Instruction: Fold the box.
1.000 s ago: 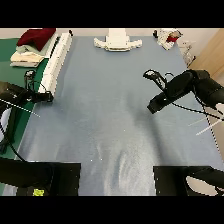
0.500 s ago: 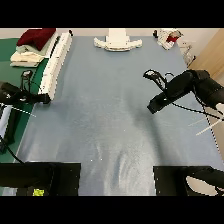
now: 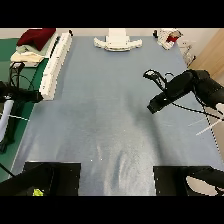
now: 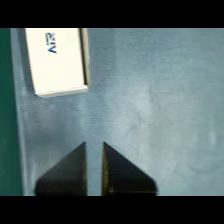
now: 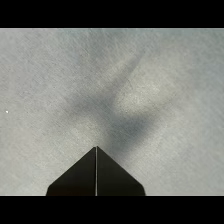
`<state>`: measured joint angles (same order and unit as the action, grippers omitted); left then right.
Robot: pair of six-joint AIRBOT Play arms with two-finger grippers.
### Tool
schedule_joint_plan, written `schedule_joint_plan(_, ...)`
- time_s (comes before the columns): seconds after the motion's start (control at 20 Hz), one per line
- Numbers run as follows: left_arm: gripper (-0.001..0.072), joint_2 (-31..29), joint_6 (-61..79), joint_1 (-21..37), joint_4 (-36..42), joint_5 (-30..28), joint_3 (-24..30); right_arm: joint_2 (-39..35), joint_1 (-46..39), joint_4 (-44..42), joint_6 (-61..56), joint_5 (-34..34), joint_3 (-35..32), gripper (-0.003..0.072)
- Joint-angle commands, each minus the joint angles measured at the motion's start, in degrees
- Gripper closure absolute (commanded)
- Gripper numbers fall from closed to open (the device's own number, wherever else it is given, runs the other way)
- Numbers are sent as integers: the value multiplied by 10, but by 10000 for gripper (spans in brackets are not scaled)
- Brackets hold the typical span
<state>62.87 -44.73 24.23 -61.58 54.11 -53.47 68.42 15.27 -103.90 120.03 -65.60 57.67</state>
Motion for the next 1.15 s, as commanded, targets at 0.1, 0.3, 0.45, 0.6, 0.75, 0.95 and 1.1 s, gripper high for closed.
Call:
schedule_joint_plan(0.1, 699, -73, -68, -129, 18, 110, -2, 0, 0, 0, 0, 0, 1, 679)
schedule_joint_plan(0.3, 699, -70, -215, -299, 18, 77, -7, 0, 0, 0, 0, 0, 1, 680)
schedule_joint_plan(0.45, 699, -61, -275, -383, 18, 74, -7, 0, 0, 0, 0, 0, 1, 679)
schedule_joint_plan(0.6, 698, -46, -313, -436, 18, 58, -5, 0, 0, 0, 0, 0, 1, 680)
schedule_joint_plan(0.75, 698, -21, -315, -468, 18, 47, -4, 0, 0, 0, 0, 0, 1, 680)
schedule_joint_plan(0.95, 698, -11, -320, -485, 25, 45, -4, 0, 0, 0, 0, 0, 1, 680)
schedule_joint_plan(1.1, 698, -11, -320, -485, 25, 45, -4, 0, 0, 0, 0, 0, 1, 680)
